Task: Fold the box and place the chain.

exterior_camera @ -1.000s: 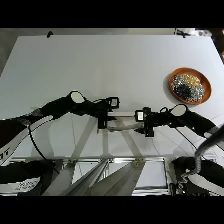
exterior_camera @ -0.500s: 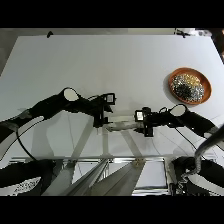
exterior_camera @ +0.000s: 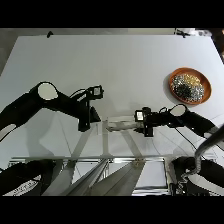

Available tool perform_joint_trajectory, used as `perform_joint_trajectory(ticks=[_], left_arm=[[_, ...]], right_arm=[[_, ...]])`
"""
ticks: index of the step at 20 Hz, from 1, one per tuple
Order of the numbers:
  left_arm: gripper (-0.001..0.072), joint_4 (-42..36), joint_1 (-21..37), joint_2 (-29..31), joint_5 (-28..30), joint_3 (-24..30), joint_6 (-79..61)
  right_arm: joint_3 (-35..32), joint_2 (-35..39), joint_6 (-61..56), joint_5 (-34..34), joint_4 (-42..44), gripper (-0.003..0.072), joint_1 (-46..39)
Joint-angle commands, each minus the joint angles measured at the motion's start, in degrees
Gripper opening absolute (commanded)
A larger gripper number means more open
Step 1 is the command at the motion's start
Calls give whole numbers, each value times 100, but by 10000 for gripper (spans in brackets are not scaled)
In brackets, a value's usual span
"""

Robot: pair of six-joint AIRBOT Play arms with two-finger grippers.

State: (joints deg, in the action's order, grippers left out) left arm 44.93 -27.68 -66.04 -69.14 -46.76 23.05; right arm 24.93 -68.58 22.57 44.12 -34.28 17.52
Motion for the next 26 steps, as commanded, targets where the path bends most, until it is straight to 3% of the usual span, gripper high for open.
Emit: perform_joint_trajectory(ticks=[1,4,7,12,14,26], left_arm=[[4,-798,-542,140,-101,4,59],[5,-1513,-1322,-116,973,11,-155],[5,-1617,-1757,-573,1980,9,-205],[4,-1622,-1657,-949,4588,9,603],[4,-1617,-1620,-951,5300,9,879],[4,-1578,-1585,-1567,4448,11,1191]], right_arm=[[-4,0,0,2,0,411,-2],[-4,0,0,2,0,411,-2],[-4,0,0,0,0,411,-2],[-4,0,0,0,0,411,-2],[-4,0,0,2,0,411,-2],[-4,0,0,2,0,411,-2]])
